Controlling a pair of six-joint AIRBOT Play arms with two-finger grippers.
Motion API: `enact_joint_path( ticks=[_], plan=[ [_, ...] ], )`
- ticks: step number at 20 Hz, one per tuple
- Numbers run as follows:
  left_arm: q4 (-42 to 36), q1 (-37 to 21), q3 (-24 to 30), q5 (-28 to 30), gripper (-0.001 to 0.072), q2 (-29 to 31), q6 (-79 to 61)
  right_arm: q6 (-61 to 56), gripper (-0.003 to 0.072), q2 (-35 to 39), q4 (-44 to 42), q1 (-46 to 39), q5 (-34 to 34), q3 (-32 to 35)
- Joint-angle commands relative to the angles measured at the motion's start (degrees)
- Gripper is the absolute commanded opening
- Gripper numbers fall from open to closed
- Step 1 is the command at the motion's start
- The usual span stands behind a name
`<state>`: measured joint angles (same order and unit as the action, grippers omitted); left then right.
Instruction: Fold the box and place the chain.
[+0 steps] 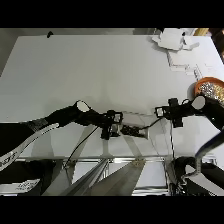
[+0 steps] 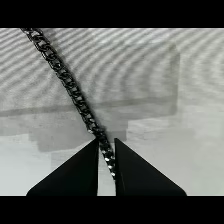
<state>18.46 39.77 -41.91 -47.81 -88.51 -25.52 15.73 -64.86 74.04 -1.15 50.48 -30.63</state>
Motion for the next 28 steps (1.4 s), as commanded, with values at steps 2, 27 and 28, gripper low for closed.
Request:
enact_joint_path(
  ticks=[2,27,28],
  plan=[
    [0.0,0.0,0.0,0.0,0.0333,0.0,0.0,-0.1,0.0016,0.0,1.0,0.0,6.4,0.0],
    [0.0,0.0,0.0,0.0,0.0333,0.0,0.0,-0.2,0.0134,0.2,0.6,0.0,-0.2,0.1],
    [0.0,0.0,0.0,0.0,0.0333,0.0,0.0,-0.2,0.0129,0.1,0.6,0.0,0.5,0.1]
  ],
)
